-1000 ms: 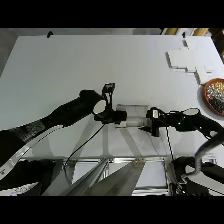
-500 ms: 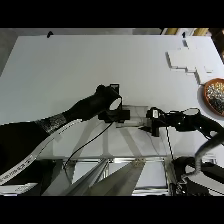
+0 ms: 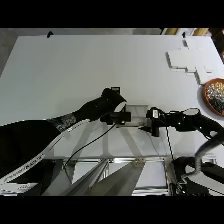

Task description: Fold the box and place the chain.

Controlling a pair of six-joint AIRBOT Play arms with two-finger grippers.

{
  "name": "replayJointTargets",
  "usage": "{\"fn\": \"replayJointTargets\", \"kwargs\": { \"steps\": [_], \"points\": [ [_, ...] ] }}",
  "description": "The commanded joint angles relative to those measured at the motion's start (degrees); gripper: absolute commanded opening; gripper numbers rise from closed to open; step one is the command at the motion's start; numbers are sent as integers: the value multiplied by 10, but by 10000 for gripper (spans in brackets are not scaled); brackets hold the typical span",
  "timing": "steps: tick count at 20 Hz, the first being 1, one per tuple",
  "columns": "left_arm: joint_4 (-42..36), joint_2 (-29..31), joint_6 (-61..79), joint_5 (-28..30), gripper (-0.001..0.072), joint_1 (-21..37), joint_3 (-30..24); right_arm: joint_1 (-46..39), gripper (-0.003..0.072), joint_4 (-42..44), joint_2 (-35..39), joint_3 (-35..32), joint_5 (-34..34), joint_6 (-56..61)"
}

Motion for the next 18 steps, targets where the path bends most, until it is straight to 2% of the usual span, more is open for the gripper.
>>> {"fn": "replayJointTargets", "kwargs": {
  "steps": [1,2,3,4,5,9,12,18],
  "points": [
    [2,-8,-4,0,190,-5,1,0,413,0,0,0,0,0],
    [2,-8,-4,0,188,-6,1,0,413,0,0,0,0,0],
    [2,-8,-4,-1,140,-6,1,0,413,0,0,0,0,0],
    [1,-7,-2,-1,32,-7,1,0,413,0,0,0,0,0],
    [1,-8,-2,-1,1,-7,0,0,413,0,0,0,0,0],
    [0,-7,14,-5,9,-9,1,0,413,0,0,0,0,0],
    [0,-7,24,-23,164,-9,1,0,413,0,0,0,0,0],
    [2,4,64,-22,148,-4,2,0,413,0,0,0,0,0]
  ]
}}
